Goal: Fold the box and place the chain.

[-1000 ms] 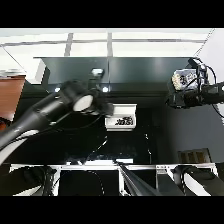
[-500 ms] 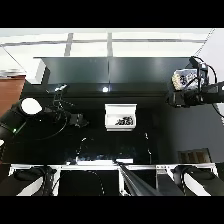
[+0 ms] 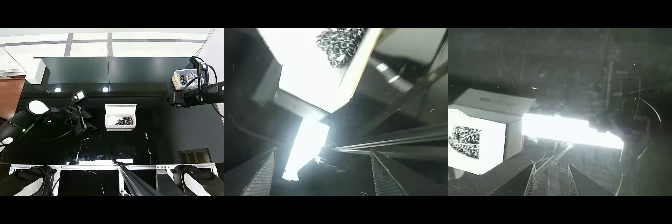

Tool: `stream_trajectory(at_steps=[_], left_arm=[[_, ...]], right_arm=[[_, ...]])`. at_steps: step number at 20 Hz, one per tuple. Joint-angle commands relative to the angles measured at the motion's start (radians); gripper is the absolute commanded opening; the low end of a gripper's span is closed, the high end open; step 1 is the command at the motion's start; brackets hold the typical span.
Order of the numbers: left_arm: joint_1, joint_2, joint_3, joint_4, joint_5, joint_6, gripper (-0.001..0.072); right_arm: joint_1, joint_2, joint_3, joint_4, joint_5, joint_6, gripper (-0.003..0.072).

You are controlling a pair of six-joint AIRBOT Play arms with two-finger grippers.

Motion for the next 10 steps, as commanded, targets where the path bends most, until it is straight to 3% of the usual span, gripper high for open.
stream_trajectory(at_steps=[1,6,10], left_arm=[[0.002,-0.053,0.022,-0.016,0.032,0.217,0.0714],[-0.006,-0.156,0.080,-0.016,0.011,0.246,0.0713],[-0.007,-0.180,0.081,0.027,0.004,0.246,0.0714]], right_arm=[[0.000,0.001,0.001,0.000,0.005,0.007,0.0239],[0.000,0.001,0.001,0.000,0.009,0.007,0.0239],[0.000,0.001,0.001,0.000,0.008,0.007,0.0239]])
